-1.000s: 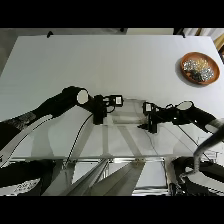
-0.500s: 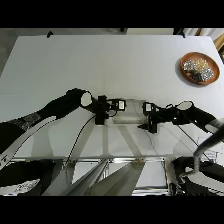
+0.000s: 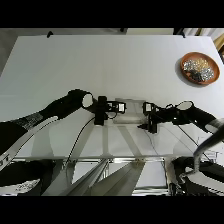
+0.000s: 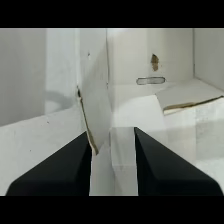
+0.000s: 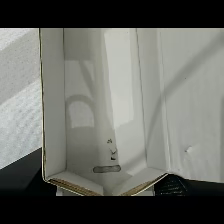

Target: Fold the box and place the chain.

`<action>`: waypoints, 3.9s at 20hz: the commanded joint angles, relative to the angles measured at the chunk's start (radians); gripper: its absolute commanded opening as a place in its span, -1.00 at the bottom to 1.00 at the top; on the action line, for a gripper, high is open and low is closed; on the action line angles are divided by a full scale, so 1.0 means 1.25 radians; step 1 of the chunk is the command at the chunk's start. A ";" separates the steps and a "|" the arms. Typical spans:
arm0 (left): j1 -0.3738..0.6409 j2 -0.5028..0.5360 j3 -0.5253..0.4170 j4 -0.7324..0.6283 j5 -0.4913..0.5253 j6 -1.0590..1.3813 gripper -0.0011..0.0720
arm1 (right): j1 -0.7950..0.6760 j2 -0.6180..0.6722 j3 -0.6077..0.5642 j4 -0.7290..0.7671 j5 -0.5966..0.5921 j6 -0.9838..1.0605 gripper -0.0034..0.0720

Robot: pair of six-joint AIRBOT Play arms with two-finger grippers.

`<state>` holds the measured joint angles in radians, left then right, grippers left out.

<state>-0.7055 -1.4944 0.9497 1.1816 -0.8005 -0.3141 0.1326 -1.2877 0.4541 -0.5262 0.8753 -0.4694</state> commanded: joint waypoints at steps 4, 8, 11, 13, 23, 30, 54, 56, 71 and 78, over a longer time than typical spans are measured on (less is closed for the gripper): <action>-0.008 0.012 0.000 0.004 0.000 0.001 -0.23 | -0.001 0.000 0.001 0.000 0.000 0.000 0.08; -0.008 0.033 0.000 0.004 -0.005 0.001 -0.23 | -0.001 0.001 0.001 0.000 0.000 0.000 0.08; -0.015 0.033 0.000 0.003 -0.038 0.001 -0.37 | -0.001 0.001 0.001 0.000 0.000 0.000 0.08; -0.021 0.033 0.000 0.001 -0.048 0.002 -0.43 | -0.001 0.001 0.001 0.000 0.000 0.000 0.08; -0.045 0.033 0.000 -0.041 0.029 0.027 -0.43 | -0.001 0.001 0.001 0.000 0.000 0.000 0.08; -0.084 0.031 0.000 -0.060 0.073 0.034 -0.61 | -0.001 0.001 0.001 0.000 0.000 0.000 0.08; -0.064 0.080 0.000 -0.041 -0.038 -0.158 -0.96 | -0.001 0.001 0.001 0.000 0.000 0.000 0.08; -0.037 0.122 -0.001 0.002 -0.072 -0.268 -0.96 | -0.001 0.001 0.001 0.000 0.000 0.000 0.08; 0.198 0.274 -0.208 0.100 -0.069 -1.050 -0.96 | -0.001 0.001 0.001 0.000 0.000 0.000 0.08; 0.192 0.181 -0.227 -0.134 -0.047 -0.929 -0.96 | -0.001 0.001 0.001 0.000 0.000 0.000 0.08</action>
<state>-0.4530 -1.2236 0.6754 1.1461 -0.8803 -1.5406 0.1326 -1.2877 0.4538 -0.5259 0.8757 -0.4694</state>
